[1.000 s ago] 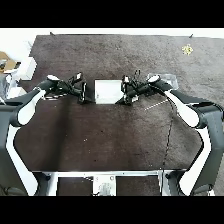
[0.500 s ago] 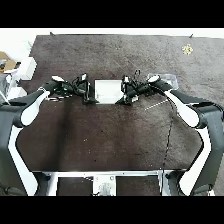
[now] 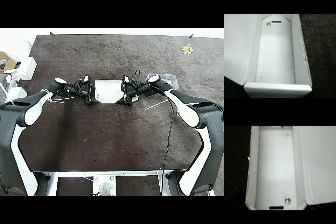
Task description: Fold the box and place the chain.
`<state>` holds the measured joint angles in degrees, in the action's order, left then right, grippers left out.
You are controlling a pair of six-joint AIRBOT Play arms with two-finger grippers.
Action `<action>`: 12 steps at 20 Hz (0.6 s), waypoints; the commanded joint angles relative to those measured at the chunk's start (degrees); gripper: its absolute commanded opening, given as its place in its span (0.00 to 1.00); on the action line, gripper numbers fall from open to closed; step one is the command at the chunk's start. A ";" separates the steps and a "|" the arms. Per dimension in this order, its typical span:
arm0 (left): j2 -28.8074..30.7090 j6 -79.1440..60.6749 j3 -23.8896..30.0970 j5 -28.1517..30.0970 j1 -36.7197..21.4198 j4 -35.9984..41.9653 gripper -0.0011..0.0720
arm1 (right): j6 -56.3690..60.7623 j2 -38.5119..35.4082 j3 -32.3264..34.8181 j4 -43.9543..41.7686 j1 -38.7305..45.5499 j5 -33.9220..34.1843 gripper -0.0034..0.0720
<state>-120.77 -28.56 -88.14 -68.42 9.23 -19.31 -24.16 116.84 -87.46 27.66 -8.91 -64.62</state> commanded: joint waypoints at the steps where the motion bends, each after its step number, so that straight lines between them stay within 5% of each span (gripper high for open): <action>1: -1.03 -0.50 -0.07 0.02 0.02 0.72 1.00 | -0.07 0.04 -0.04 0.02 -0.02 -0.11 0.55; 8: -1.01 -0.48 -0.07 -0.59 0.02 1.97 1.00 | -0.07 0.04 -0.04 0.02 -0.02 -0.11 0.55; 10: -1.01 -0.48 -0.07 -0.55 0.02 1.92 0.83 | -0.07 0.04 -0.04 0.02 -0.02 -0.11 0.55; 12: -1.01 -0.46 -0.07 -0.28 0.02 1.55 0.82 | -0.07 0.04 -0.04 0.02 -0.02 -0.11 0.55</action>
<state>-121.73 -29.04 -88.16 -69.08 9.30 -17.63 -24.16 116.86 -87.46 27.64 -8.88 -64.62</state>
